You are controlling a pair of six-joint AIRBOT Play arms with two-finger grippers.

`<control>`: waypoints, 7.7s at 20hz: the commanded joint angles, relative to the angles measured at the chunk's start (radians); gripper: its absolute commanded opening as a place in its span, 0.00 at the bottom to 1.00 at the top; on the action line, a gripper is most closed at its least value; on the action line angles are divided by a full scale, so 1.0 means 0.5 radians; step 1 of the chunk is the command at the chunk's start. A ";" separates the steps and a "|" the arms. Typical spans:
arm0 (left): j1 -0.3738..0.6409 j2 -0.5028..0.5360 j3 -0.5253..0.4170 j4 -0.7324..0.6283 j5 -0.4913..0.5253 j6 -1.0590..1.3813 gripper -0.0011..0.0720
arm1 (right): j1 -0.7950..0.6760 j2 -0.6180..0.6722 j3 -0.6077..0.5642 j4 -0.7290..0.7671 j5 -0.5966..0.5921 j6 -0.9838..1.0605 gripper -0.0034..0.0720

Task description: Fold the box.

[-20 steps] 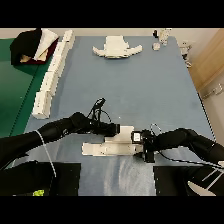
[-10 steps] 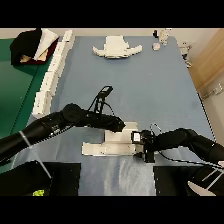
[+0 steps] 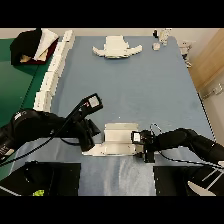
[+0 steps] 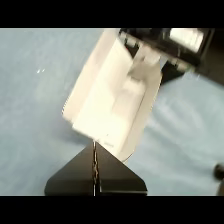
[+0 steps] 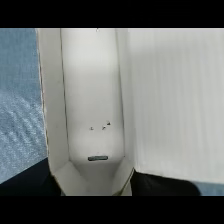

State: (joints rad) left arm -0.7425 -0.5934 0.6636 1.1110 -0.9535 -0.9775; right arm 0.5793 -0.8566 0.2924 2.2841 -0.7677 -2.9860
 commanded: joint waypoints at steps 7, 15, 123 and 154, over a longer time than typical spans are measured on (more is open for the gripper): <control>0.266 0.183 -0.561 -0.199 0.107 1.089 0.94 | 0.002 0.000 -0.001 0.000 0.000 0.001 0.74; 0.130 0.097 -0.684 -0.193 0.272 1.106 0.94 | 0.002 0.000 -0.001 -0.001 0.000 0.001 0.74; 0.848 -0.321 -0.791 -0.726 -0.031 -0.917 0.03 | 0.002 0.000 -0.001 -0.005 0.000 0.001 0.74; 0.848 -0.323 -0.790 -1.212 -0.014 -0.597 0.40 | 0.002 0.000 -0.001 -0.005 0.000 0.001 0.74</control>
State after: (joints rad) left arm -0.3187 -0.7547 0.2684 0.5243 -0.9836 -1.2945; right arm 0.5793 -0.8566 0.2924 2.2814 -0.7677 -2.9860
